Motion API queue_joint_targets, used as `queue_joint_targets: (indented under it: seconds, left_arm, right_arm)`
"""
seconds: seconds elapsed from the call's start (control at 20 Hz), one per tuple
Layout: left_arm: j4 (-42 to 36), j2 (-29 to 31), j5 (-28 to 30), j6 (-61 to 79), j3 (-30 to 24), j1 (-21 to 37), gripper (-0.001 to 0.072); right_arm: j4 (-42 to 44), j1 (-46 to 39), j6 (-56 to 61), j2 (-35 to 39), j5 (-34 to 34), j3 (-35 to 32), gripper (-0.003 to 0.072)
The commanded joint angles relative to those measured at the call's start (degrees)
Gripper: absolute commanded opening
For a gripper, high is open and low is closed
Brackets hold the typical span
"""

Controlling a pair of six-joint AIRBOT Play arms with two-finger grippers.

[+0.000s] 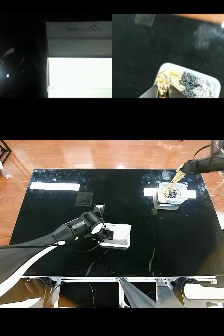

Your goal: Fold the box and place the chain.

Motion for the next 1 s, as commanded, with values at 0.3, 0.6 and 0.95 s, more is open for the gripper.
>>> queue_joint_targets:
  seconds: [0.3,0.6,0.95]
  left_arm:
    - [-0.02,0.0,-0.24,0.02,0.02,0.07,0.0023]
    - [-0.02,0.0,-0.33,0.02,0.02,0.07,0.0023]
    - [0.0,0.0,-0.26,0.02,0.02,0.07,0.0023]
  right_arm:
    - [2.62,-0.04,6.86,19.12,6.64,0.0,0.0021]
    - [2.62,3.39,10.32,28.68,11.78,-1.05,0.0021]
    - [2.64,12.11,14.82,36.59,19.67,-9.81,0.0021]
